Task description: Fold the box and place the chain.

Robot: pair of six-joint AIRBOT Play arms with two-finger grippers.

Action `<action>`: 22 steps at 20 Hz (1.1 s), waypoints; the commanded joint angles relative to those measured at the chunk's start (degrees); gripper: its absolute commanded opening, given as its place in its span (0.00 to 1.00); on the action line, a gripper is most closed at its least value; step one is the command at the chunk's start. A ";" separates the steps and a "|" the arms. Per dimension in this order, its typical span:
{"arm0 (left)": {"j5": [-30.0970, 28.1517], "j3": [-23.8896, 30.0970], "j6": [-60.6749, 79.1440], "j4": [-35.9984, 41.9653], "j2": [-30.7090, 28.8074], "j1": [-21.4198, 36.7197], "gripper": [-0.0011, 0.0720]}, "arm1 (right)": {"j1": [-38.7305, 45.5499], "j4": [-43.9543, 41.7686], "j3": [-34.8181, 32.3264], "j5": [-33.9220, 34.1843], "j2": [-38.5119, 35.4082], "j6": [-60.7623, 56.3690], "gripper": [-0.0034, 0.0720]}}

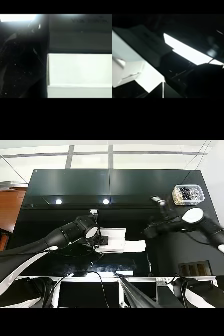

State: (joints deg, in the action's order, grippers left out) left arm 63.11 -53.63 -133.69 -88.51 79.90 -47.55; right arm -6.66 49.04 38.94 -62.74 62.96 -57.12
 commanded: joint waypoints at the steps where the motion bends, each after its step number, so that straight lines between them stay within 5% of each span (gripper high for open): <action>1: -0.07 0.00 -0.09 -1.51 0.04 0.07 0.06 | 10.10 2.89 -1.75 -5.57 -0.15 -12.52 0.07; 7: -1.53 0.00 -0.07 -1.55 0.04 0.04 0.06 | 0.57 0.04 -12.81 0.11 0.17 -21.81 0.07; 11: -1.55 0.00 -0.07 -1.46 0.04 0.04 0.06 | -6.88 -9.51 -13.22 9.44 3.37 -21.66 0.07; 15: -1.42 0.00 -0.04 -1.44 0.04 0.04 0.06 | -7.04 -22.05 -12.90 7.63 5.40 -11.17 0.08; 17: -1.33 0.00 -0.04 -1.44 0.04 0.04 0.06 | -7.04 -24.39 -12.20 5.55 5.40 -9.44 0.54; 21: -1.31 0.00 -0.04 -1.46 0.04 0.04 0.06 | -7.10 -25.14 -10.80 3.37 5.40 -9.11 0.56; 22: -1.33 0.00 -0.04 -1.49 0.04 0.04 0.06 | -7.10 -25.07 -10.58 2.40 5.40 -8.94 0.74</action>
State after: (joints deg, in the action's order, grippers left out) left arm 61.71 -53.63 -133.82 -89.97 79.90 -47.51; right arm -13.61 26.09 27.66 -58.15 68.23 -67.57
